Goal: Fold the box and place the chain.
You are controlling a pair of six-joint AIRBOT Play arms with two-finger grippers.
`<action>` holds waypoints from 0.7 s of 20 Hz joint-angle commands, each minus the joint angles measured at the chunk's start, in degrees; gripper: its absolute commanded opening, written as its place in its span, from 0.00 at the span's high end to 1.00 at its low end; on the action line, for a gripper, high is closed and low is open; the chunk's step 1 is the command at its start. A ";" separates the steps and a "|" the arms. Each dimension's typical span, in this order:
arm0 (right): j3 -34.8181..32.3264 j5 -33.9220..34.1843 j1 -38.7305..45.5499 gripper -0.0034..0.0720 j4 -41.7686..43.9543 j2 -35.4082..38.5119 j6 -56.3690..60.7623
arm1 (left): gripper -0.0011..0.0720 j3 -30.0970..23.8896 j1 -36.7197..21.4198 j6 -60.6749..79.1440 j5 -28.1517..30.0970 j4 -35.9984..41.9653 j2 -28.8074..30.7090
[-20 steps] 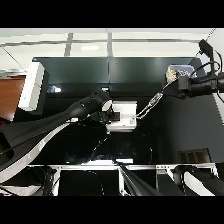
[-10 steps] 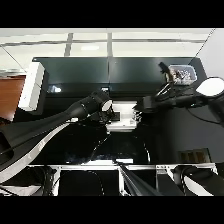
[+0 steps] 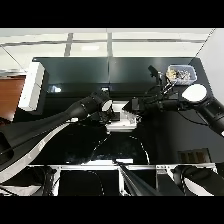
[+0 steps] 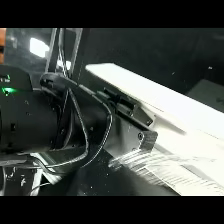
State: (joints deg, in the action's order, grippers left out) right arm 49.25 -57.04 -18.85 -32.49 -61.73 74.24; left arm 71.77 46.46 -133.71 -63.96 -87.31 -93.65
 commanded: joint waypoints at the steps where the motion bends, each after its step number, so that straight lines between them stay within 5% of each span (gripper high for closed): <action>1: -0.04 -1.03 2.67 0.49 -0.44 -0.07 0.15 | 0.94 0.02 -0.04 -0.02 0.02 -0.02 -0.02; 5: -0.04 -2.69 16.22 0.49 -3.19 -0.09 0.04 | 0.94 0.02 -0.04 -0.02 0.04 -0.04 -0.02; 8: -0.31 5.22 24.44 0.49 -15.43 -0.59 3.08 | 0.94 0.02 -0.04 0.00 0.00 -0.04 -0.02; 9: -0.33 8.66 25.70 0.45 -20.48 -1.40 6.34 | 0.94 0.02 -0.04 0.00 0.02 -0.04 -0.02; 10: -0.33 12.20 26.36 0.15 -23.54 -2.71 7.19 | 0.94 0.02 -0.04 0.00 0.00 -0.04 -0.02; 11: -0.22 16.13 26.84 0.06 -24.61 -4.76 7.30 | 0.94 0.02 -0.04 0.00 0.00 -0.04 -0.02; 14: 4.17 24.02 27.54 0.06 -26.03 -13.66 12.11 | 0.94 0.02 -0.04 0.00 -0.24 -0.04 -0.02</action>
State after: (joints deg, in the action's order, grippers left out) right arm 50.63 -42.15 6.90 -53.19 -69.23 81.91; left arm 71.77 46.46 -133.73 -64.01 -87.33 -93.65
